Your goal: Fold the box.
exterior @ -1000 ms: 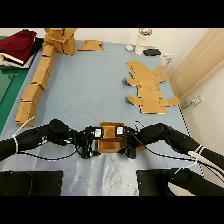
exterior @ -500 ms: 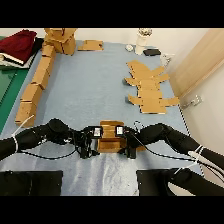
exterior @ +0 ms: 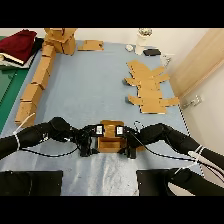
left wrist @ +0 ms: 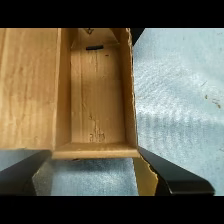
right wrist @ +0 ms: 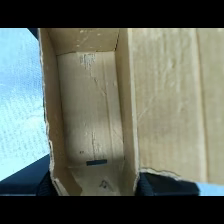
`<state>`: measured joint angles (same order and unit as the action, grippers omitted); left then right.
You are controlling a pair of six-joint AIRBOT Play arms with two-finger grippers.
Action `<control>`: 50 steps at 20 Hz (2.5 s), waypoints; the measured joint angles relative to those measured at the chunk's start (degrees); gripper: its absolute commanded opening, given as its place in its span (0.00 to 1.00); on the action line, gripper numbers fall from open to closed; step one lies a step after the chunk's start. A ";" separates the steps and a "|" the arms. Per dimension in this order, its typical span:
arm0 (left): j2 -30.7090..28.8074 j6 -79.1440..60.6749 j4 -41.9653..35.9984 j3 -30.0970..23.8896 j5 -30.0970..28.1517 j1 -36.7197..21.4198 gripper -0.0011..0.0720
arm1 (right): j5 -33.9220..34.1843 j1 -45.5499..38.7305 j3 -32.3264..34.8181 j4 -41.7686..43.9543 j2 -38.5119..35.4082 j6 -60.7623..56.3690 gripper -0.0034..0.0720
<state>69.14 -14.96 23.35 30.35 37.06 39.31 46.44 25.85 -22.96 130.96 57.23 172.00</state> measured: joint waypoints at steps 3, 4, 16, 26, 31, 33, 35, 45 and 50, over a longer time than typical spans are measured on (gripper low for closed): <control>0.42 0.85 0.50 0.26 -0.09 0.74 0.97 | -0.07 0.00 0.00 -0.04 0.00 0.02 0.72; 0.55 0.94 0.61 0.35 -0.11 1.11 0.97 | -0.04 0.00 0.00 -0.02 0.00 0.02 0.72; 0.92 1.31 0.39 0.66 -3.04 2.93 0.90 | -0.02 0.00 0.00 -0.02 0.00 0.07 0.72; 1.79 1.40 -0.98 0.92 -3.89 3.87 0.68 | -0.02 0.00 0.00 -0.09 0.00 0.13 0.72; 1.79 1.31 -1.18 0.96 -3.67 3.87 0.68 | -0.02 0.00 0.00 -0.09 -0.02 0.11 0.72; 1.79 1.31 -1.22 0.96 -3.61 3.87 0.68 | -0.02 0.00 0.00 -0.09 -0.02 0.11 0.72; 1.79 1.29 -1.27 0.96 -3.58 3.87 0.68 | -0.02 0.00 0.00 -0.07 -0.02 0.09 0.72; 1.79 1.27 -1.29 0.96 -3.61 3.87 0.68 | -0.02 0.00 0.00 -0.04 -0.02 0.07 0.72; 1.79 1.27 -1.29 0.96 -3.63 3.87 0.68 | -0.02 -0.02 0.00 -0.04 -0.02 0.07 0.72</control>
<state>70.94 -13.69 22.06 31.31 33.43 43.18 46.41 25.82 -22.96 130.91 57.21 172.07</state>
